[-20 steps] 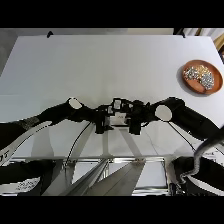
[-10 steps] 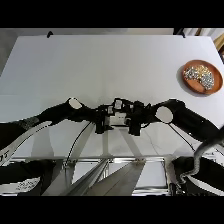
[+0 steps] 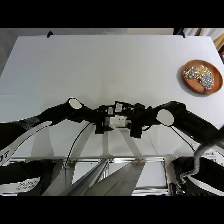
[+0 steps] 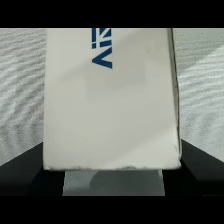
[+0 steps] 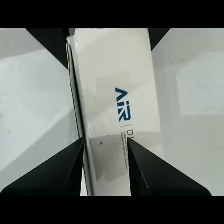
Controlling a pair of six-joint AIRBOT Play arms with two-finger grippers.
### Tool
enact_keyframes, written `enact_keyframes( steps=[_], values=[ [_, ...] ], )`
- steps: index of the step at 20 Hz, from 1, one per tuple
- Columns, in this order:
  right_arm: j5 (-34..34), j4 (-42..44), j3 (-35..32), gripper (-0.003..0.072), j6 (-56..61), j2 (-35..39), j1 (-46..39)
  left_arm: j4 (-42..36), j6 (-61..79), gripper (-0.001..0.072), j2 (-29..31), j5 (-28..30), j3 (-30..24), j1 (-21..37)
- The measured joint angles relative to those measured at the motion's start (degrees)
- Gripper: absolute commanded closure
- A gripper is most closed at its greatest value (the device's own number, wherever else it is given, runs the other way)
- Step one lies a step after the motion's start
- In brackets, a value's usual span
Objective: Fold the box and place the chain.
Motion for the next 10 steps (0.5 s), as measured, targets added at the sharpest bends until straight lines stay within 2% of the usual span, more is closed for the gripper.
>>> enact_keyframes(
  steps=[6,7,9,10],
  values=[
    [-1.4,4.1,0.0,0.0403,0.0,4.5,-1.3,-0.1,-0.1,0.0456,0.0,0.1,0.0,0.0],
    [-1.7,5.3,0.0,0.0456,0.3,5.5,-2.1,-0.1,-0.1,0.0456,0.0,0.2,0.0,0.0],
    [-2.6,8.6,-1.0,0.0682,1.9,7.2,-3.9,-0.2,-0.2,0.0456,0.0,0.2,0.0,0.0],
    [-3.6,11.3,-2.2,0.0679,2.6,7.8,-4.8,-0.2,-0.2,0.0456,0.0,0.2,0.0,0.0]
  ],
)
